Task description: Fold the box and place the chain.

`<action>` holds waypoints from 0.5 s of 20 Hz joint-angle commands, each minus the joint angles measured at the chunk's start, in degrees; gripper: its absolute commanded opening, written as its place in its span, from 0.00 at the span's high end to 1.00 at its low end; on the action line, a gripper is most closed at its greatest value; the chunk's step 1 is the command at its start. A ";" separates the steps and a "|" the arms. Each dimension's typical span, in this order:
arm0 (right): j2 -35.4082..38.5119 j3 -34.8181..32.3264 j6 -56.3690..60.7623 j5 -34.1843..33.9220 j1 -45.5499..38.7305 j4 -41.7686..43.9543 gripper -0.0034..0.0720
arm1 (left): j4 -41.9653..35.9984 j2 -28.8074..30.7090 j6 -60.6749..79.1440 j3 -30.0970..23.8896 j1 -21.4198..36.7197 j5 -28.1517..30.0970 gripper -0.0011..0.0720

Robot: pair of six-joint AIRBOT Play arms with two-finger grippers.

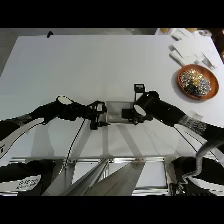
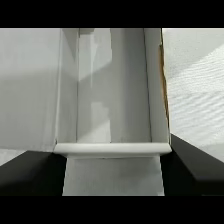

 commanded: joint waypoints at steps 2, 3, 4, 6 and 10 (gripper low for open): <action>-2.16 0.13 2.36 1.05 0.07 -0.35 0.71 | 0.07 0.04 0.02 -0.02 -0.02 -0.15 0.89; -2.82 0.13 2.99 1.36 0.07 -0.33 0.72 | 0.07 0.04 0.02 -0.02 -0.02 -0.13 0.89; -3.23 0.13 2.99 1.64 0.07 -0.33 0.75 | 0.07 0.04 0.02 -0.02 -0.02 -0.13 0.89; -3.34 0.13 2.99 1.70 0.07 -0.42 0.85 | 0.07 0.04 0.02 -0.02 -0.02 -0.13 0.89; -3.87 0.13 2.99 2.16 0.07 -0.57 0.93 | 0.07 0.04 0.02 -0.02 -0.02 -0.13 0.89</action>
